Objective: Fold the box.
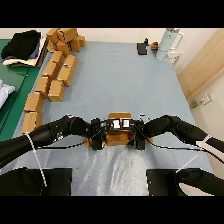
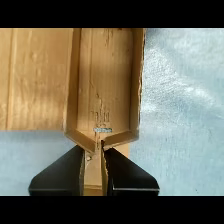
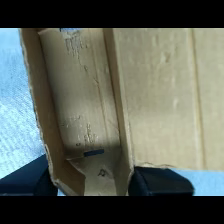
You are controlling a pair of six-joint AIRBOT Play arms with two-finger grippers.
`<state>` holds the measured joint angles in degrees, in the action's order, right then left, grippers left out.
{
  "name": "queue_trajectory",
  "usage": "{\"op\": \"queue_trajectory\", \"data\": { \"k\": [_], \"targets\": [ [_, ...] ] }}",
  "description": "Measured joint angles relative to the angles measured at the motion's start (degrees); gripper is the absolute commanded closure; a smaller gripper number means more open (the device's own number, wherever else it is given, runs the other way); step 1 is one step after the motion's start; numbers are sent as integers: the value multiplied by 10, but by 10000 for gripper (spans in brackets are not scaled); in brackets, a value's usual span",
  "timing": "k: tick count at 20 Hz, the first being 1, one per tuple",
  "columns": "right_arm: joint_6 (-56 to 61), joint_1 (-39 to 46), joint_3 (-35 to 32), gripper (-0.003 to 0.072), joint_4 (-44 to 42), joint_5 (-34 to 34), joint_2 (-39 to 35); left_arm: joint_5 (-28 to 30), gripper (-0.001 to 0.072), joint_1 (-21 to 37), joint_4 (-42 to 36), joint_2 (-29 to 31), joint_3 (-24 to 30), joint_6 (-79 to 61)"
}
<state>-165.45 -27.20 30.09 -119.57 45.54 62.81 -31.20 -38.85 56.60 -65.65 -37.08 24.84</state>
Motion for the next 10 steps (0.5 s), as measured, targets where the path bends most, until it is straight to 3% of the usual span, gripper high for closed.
{"op": "queue_trajectory", "data": {
  "k": [9,10],
  "targets": [
    [0,0,0,235,0,0,0,60,549,-21,-20,-1,0,0],
    [0,0,0,235,0,0,0,62,421,-22,-24,-1,0,0]
  ]
}}
